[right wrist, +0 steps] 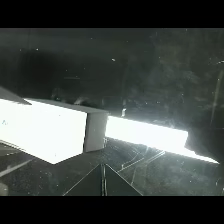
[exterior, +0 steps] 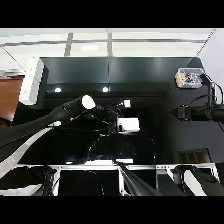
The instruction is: Fold the box and place the chain.
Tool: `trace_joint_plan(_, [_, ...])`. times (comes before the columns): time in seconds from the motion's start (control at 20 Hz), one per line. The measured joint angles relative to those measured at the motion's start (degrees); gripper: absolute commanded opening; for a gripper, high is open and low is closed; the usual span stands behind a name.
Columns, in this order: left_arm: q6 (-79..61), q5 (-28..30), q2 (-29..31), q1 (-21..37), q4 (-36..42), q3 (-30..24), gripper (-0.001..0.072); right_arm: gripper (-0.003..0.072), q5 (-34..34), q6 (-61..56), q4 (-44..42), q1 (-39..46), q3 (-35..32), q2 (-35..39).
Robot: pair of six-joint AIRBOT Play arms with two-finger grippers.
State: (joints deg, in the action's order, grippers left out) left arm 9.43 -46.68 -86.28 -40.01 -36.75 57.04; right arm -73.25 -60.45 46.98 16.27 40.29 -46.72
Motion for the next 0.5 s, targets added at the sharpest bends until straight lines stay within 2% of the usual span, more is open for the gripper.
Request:
trace_joint_plan(0.25, [1.0, 0.3, -1.3, -1.3, -0.2, 0.5, 0.071, 0.0016, 0.0, -0.1, 0.0, 0.0, 0.0, 0.0])
trace_joint_plan(0.5, [3.1, 1.8, -4.8, -4.4, -0.3, 3.8, 0.0702, 0.0016, 0.0, -0.5, 0.0, 0.0, 0.0, 0.0])
